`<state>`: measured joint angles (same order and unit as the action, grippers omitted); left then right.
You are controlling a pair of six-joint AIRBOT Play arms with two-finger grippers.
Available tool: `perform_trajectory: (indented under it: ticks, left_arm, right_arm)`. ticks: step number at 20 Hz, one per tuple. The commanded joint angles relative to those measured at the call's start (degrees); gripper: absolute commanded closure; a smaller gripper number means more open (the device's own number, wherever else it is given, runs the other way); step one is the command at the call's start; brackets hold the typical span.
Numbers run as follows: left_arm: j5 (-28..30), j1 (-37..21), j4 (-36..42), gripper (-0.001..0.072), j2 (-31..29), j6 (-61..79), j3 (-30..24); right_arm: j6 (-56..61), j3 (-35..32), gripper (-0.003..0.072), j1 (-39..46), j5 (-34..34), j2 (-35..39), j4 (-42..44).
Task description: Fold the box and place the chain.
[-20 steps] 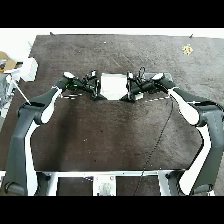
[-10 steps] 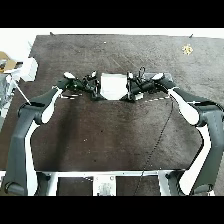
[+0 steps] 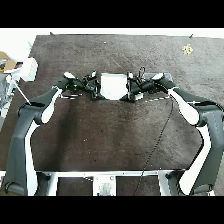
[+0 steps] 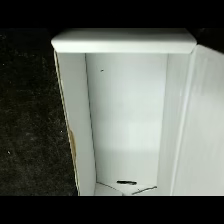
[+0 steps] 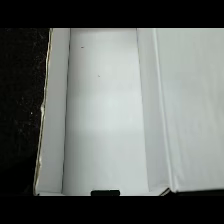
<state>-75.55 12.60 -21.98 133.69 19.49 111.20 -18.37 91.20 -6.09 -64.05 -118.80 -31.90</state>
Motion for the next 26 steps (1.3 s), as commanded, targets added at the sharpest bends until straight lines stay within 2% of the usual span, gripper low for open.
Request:
perform_trajectory:
  ticks: [1,24,25,26]
  left_arm:
    - [-0.04,-0.04,0.09,0.0506,0.00,0.02,0.04]
    - [0.00,-0.04,0.11,0.0506,0.00,0.02,0.04]
    - [-0.02,-0.04,0.11,0.0506,0.00,0.02,0.04]
    - [0.00,-0.04,0.11,0.0506,0.00,0.02,0.04]
  right_arm:
    - [-0.04,0.00,0.0241,-0.04,-0.04,0.04,0.00]
    - [-0.02,0.00,0.0240,-0.04,-0.39,0.04,0.42]
    - [0.09,0.00,0.0224,0.00,-0.98,0.24,0.42]
    - [0.17,0.00,0.0022,0.02,-0.83,0.59,0.37]
